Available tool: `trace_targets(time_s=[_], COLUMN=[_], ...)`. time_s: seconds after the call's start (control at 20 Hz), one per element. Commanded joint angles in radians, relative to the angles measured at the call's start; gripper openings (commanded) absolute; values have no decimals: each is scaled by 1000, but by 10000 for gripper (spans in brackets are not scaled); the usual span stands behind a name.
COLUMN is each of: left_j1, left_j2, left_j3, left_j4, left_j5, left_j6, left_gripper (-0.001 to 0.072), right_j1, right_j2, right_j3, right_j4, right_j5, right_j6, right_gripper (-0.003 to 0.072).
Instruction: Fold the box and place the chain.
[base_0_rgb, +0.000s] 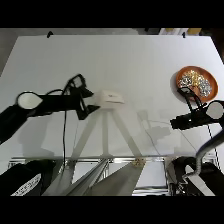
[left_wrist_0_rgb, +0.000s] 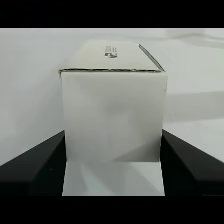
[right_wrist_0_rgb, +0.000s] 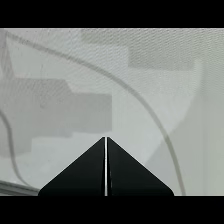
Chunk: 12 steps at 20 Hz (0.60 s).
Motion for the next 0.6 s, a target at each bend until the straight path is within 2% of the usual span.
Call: trace_targets(time_s=[0.0,0.15,0.25,0.5,0.55], left_j1=[151,265,330,478,495], left_j2=[163,199,198,187,187], left_j3=[1,0,-8,-58,-68], left_j4=[231,426,501,531,531], left_j5=[-50,-117,-131,-114,-94], left_j6=[-340,-572,-646,-653,-653], left_gripper=[211,213,213,219,261], right_j1=[0,0,0,0,0], right_j2=[1,1,1,1,1], right_j3=[0,0,0,0,0], right_j4=[0,0,0,0,0], right_j5=[0,0,0,0,0], right_j6=[0,0,0,0,0], right_gripper=[18,18,18,18,18])
